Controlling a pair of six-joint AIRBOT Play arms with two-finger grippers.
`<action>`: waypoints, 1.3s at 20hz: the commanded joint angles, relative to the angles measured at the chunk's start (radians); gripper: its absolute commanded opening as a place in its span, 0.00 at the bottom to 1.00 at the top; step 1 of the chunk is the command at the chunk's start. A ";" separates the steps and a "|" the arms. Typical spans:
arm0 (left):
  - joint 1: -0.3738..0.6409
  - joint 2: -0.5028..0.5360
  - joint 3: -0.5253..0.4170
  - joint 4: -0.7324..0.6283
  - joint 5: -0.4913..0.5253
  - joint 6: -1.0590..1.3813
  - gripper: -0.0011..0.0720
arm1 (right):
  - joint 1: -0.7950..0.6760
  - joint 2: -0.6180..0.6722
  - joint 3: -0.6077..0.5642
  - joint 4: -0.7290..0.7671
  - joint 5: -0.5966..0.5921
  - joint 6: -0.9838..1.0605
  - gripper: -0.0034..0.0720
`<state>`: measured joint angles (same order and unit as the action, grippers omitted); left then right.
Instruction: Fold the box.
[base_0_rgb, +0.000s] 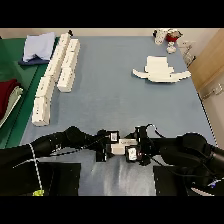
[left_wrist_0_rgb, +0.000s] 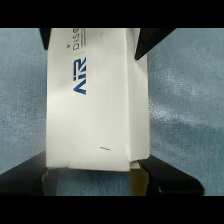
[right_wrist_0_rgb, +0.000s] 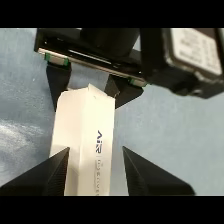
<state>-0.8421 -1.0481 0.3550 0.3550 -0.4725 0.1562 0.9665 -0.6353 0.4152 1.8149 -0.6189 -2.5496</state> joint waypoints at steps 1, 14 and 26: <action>0.000 0.000 0.000 0.000 -0.001 0.001 0.72 | 0.000 0.001 0.003 -0.031 0.037 0.010 0.67; 0.000 0.000 0.000 0.000 -0.001 0.001 0.72 | 0.000 -0.034 0.008 0.045 -0.029 0.092 0.29; 0.000 0.000 0.000 0.001 -0.001 0.001 0.72 | 0.000 -0.060 0.008 0.142 -0.037 0.091 0.33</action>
<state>-0.8421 -1.0481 0.3550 0.3561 -0.4782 0.1589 0.9661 -0.6937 0.4229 1.9388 -0.6514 -2.4584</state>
